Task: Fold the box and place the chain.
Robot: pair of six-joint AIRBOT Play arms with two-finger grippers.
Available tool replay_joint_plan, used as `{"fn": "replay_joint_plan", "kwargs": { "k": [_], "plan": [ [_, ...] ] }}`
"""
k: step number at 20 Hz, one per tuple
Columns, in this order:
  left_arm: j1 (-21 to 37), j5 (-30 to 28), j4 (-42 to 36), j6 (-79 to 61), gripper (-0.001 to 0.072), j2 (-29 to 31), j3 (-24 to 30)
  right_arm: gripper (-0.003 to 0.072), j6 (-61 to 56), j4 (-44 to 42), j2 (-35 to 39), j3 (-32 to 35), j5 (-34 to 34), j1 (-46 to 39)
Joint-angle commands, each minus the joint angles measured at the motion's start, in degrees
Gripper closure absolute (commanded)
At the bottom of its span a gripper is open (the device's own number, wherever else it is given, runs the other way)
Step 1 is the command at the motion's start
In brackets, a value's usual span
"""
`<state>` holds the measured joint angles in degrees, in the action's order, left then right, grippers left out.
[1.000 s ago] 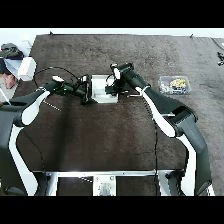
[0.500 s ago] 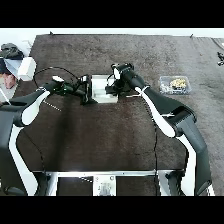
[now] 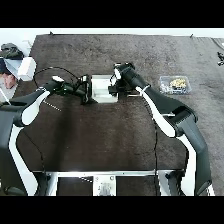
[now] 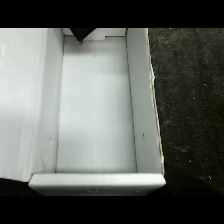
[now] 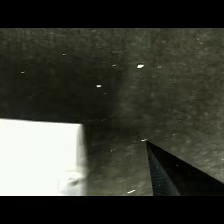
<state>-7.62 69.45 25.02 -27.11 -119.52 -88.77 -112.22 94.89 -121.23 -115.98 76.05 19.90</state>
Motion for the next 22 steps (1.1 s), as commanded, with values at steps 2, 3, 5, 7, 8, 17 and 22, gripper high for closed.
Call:
{"fn": "replay_joint_plan", "kwargs": {
  "k": [2,3,5,7,8,17,22],
  "plan": [
    [0.04,0.00,0.00,0.07,0.0353,-0.02,0.02,0.0123,0.17,-0.52,1.53,-0.07,-0.35,0.02],
    [0.04,0.00,0.00,0.07,0.0353,-0.02,0.02,0.0123,0.63,-1.07,1.92,-0.07,-0.37,0.02],
    [0.04,0.00,0.00,0.07,0.0353,-0.02,0.02,0.0123,1.75,-1.25,2.80,-0.09,0.07,0.02],
    [0.04,0.00,0.00,0.07,0.0353,-0.02,0.02,0.0123,3.96,-1.25,4.17,-0.09,1.16,0.02],
    [0.04,0.00,0.00,0.07,0.0353,-0.02,0.02,0.0123,5.42,-1.27,5.11,-0.09,1.86,0.02],
    [0.04,0.00,0.00,0.07,0.0353,-0.02,0.02,0.0245,17.84,0.00,27.26,12.57,-18.69,0.02],
    [0.04,0.00,0.00,0.07,0.0353,-0.02,0.02,0.0245,18.12,1.14,43.34,38.34,-39.69,-5.35]
  ]
}}
